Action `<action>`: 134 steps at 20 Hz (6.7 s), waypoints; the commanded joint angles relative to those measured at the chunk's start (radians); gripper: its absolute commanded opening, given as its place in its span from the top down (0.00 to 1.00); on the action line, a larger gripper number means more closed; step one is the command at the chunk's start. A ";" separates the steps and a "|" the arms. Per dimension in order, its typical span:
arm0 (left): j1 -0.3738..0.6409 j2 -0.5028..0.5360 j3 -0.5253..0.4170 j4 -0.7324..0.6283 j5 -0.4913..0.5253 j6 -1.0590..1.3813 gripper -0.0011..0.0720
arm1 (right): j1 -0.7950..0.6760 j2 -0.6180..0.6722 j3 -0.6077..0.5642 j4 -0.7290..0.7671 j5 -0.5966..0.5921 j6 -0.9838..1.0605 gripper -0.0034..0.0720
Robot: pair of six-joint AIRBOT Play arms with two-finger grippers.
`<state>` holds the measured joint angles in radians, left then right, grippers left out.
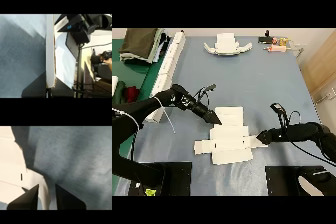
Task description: Fold the box.
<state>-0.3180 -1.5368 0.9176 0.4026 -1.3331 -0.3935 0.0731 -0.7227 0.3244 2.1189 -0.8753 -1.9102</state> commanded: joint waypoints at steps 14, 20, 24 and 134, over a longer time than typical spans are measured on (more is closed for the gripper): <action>-0.372 0.523 -0.291 0.016 0.733 0.497 0.97 | -0.001 -0.005 0.335 -0.361 0.006 0.397 0.40; -0.488 0.526 -0.374 0.013 0.885 0.587 0.97 | 0.000 -0.008 0.328 -0.357 0.002 0.430 0.40; -0.484 0.504 -0.376 0.016 0.926 0.584 0.96 | 0.000 -0.008 0.328 -0.353 0.002 0.437 0.40; -0.467 0.604 -0.313 0.443 0.673 0.110 0.97 | 0.000 -0.005 0.277 -0.278 0.015 0.391 0.41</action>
<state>-0.7231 -0.9386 0.5938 0.7151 -0.7311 -0.1417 0.0731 -0.7288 0.6014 1.8408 -0.8673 -1.5192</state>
